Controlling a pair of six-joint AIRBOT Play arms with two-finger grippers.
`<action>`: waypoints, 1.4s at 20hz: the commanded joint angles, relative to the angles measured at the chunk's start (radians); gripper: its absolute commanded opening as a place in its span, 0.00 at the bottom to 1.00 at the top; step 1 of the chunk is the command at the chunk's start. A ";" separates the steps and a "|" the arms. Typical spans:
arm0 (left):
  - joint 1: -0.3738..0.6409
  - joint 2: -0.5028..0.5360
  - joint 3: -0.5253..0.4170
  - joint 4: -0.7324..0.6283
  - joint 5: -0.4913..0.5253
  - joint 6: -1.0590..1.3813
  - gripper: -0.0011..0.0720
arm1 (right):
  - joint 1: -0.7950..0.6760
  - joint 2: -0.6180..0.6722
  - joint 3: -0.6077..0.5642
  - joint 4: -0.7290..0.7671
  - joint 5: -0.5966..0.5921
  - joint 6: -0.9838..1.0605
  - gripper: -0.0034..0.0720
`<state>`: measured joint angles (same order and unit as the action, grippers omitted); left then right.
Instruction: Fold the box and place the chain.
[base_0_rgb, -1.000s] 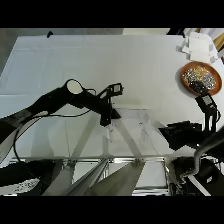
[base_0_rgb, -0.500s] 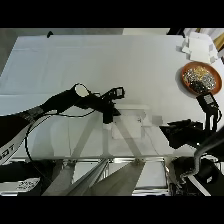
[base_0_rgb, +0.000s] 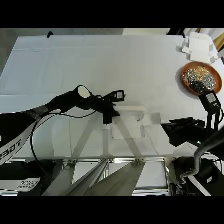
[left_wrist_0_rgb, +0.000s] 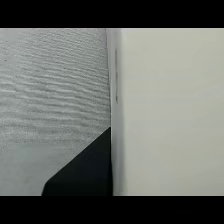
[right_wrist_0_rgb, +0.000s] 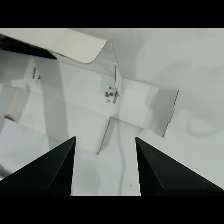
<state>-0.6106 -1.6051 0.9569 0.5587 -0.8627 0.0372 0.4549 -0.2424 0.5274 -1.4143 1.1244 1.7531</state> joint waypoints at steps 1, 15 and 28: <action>0.001 -0.014 0.000 0.004 -0.022 0.053 0.02 | 0.001 0.001 -0.001 -0.005 -0.003 0.000 0.59; 0.001 -0.014 0.000 0.003 -0.002 0.098 0.02 | 0.001 0.001 -0.001 -0.005 -0.003 0.000 0.59; -0.002 -0.014 0.000 -0.003 0.075 0.130 0.02 | 0.001 0.001 -0.001 -0.005 -0.011 0.000 0.59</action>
